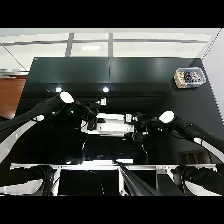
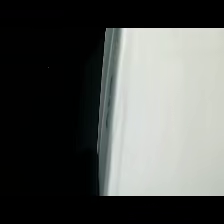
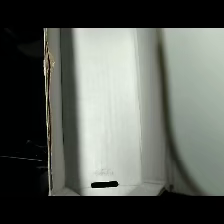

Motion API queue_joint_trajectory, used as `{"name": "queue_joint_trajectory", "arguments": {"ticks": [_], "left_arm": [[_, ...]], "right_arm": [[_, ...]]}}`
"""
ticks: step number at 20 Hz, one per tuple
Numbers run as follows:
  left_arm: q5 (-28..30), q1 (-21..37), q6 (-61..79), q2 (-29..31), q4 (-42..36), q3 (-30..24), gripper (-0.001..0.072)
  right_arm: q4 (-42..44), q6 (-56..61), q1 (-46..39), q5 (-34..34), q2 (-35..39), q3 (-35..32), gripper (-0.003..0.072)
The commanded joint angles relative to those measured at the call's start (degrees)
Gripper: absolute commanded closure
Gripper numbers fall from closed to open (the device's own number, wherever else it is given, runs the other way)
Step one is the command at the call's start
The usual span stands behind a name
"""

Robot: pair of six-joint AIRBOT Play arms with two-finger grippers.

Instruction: Fold the box and place the chain.

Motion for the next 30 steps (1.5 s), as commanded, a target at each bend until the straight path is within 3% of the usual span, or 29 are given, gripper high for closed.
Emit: {"name": "queue_joint_trajectory", "arguments": {"ticks": [1, 4, 5, 6, 7, 9, 10, 12, 14, 16, 17, 18, 19, 21, 23, 25, 30], "left_arm": [[0.00, -0.02, -0.02, 0.00, -0.09, 0.04, 0.0680], [0.11, 0.17, -0.04, 0.02, -0.07, 0.07, 0.0677], [0.02, 0.31, -0.07, 0.04, -0.07, 0.11, 0.0646], [-0.42, 0.66, -0.35, 0.17, 0.00, 0.35, 0.0448], [-0.39, 1.07, -2.67, 0.57, 0.11, 0.76, 0.0334], [-0.50, 2.25, -6.93, 2.58, 3.15, 1.99, 0.0210], [-0.50, 2.82, -8.17, 4.24, 5.77, 2.38, 0.0110], [-1.92, 3.87, -10.29, 8.20, 12.24, 3.06, 0.0066], [-5.84, 5.14, -16.87, 12.31, 19.23, 4.42, 0.0069], [-14.25, 6.14, -24.30, 15.41, 23.54, 5.77, 0.0116], [-20.68, 6.58, -29.11, 16.24, 23.78, 6.10, 0.0519], [-27.02, 6.84, -31.10, 16.33, 23.50, 6.05, 0.0681], [-33.20, 6.84, -33.11, 16.28, 22.82, 5.35, 0.0683], [-35.95, 6.40, -37.27, 16.33, 17.29, 1.84, 0.0684], [-31.52, 3.78, -36.70, 16.33, 11.02, -3.63, 0.0685], [-21.62, 1.07, -32.76, 16.37, 2.19, -8.48, 0.0684], [4.87, 2.23, -18.99, 16.61, -22.91, -10.86, 0.0684]], "right_arm": [[-1.29, 0.61, 0.42, -0.35, -0.04, 0.04, 0.0198], [-1.29, 0.61, 0.42, -0.33, -0.04, 0.04, 0.0198], [-1.29, 0.61, 0.42, -0.33, -0.04, 0.04, 0.0198], [-1.27, 0.63, 0.42, -0.33, -0.04, 0.04, 0.0198], [-1.27, 0.61, 0.42, -0.33, -0.04, 0.04, 0.0198], [-1.29, 0.61, 0.42, -0.31, -0.04, 0.04, 0.0198], [-1.29, 0.61, 0.39, -0.26, -0.04, 0.04, 0.0198], [-1.36, 0.52, 0.39, 0.26, -0.04, 0.04, 0.0198], [-1.38, 0.52, 0.39, 0.24, -0.04, 0.04, 0.0198], [-1.38, 0.52, 0.39, 0.22, -0.04, 0.04, 0.0198], [-1.38, 0.52, 0.39, 0.22, -0.04, 0.04, 0.0198], [-1.38, 0.52, 0.39, 0.22, -0.04, 0.04, 0.0198], [-1.44, 0.52, 0.39, 0.22, -0.04, 0.04, 0.0198], [-1.46, 0.52, 0.39, 0.22, -0.04, 0.04, 0.0198], [-1.46, 0.52, 0.39, 0.22, -0.04, 0.04, 0.0198], [-1.46, 0.52, 0.39, 0.22, -0.04, 0.04, 0.0198], [-1.49, 0.52, 0.39, 0.22, -0.04, 0.04, 0.0198]]}}
